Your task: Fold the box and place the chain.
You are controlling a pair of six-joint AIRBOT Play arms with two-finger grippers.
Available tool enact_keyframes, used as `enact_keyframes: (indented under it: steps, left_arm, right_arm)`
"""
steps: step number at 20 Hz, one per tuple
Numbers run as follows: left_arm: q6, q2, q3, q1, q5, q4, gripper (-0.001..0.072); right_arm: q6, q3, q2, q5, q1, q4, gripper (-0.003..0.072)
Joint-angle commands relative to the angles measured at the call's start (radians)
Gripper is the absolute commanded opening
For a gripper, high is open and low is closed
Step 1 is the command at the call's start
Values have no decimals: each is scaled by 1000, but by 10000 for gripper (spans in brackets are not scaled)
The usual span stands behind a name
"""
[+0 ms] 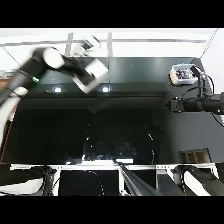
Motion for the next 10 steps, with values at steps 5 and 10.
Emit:
enact_keyframes:
  steps: [5, 10]
  left_arm:
    - [-126, -225, 192, 487, 119, -2, 392]
    - [-203, -465, 420, 602, 44, 0, 392]
  right_arm:
    - [2, 0, 1, -10, 0, 12, 17]
    - [2, 0, 1, -8, 0, 65, 17]
